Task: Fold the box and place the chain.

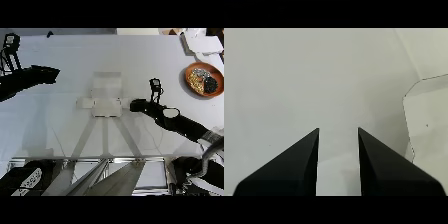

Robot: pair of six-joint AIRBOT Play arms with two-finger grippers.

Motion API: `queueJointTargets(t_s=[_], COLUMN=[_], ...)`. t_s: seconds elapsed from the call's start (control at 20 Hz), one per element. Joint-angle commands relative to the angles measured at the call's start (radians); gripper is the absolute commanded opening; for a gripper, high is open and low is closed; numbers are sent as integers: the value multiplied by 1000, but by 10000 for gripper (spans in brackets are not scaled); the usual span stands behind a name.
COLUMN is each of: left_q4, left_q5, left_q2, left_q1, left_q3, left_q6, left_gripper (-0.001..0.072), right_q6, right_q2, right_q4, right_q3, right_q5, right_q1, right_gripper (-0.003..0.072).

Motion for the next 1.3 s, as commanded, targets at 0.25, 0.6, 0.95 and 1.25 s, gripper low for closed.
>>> queueJointTargets(t_s=[0.25,0.6,0.95,1.25], left_q4=[-30,-27,-30,-58], left_q5=[-108,-571,-687,-680], left_q2=[-153,-593,-797,-843], left_q1=[0,-56,-101,-153], left_q3=[99,532,641,641], left_q6=[96,223,276,367], left_gripper=[401,640,660,660], right_q6=[0,0,0,0], right_q2=[1,1,1,1], right_q4=[0,0,0,0], right_q3=[0,0,0,0], right_q5=[0,0,0,0], right_q1=[1,1,1,1], right_gripper=[13,13,13,13])
